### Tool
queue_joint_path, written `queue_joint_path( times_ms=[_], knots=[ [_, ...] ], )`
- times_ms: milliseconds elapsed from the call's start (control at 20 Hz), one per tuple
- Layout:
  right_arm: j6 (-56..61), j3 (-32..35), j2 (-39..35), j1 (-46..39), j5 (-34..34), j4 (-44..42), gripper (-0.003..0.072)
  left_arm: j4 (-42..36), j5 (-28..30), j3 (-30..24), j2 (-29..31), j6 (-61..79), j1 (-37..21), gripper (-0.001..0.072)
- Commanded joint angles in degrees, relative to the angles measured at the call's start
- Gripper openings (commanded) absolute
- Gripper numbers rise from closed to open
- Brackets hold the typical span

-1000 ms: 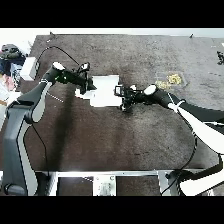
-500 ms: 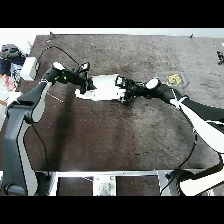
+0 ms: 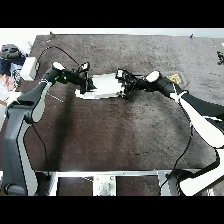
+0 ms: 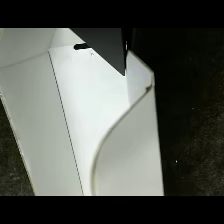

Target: Fold the box and place the chain.

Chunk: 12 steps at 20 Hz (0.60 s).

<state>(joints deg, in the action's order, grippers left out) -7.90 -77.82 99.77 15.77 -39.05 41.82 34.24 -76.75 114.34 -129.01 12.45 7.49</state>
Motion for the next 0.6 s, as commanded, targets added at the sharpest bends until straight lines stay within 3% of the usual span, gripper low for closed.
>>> queue_joint_path(
  times_ms=[0,200,550],
  knots=[
    [0.68,-1.64,0.39,-1.14,-1.57,0.57,0.0685,0.04,-0.20,0.00,0.00,0.02,-0.04,0.0013],
    [-0.04,-2.45,1.25,-1.79,-3.78,0.44,0.0685,0.04,-0.20,0.00,0.00,0.02,-0.04,0.0013],
    [0.02,-10.84,6.99,-3.82,-11.39,0.39,0.0686,0.04,-0.22,0.00,0.00,0.02,-0.04,0.0013]
  ],
)
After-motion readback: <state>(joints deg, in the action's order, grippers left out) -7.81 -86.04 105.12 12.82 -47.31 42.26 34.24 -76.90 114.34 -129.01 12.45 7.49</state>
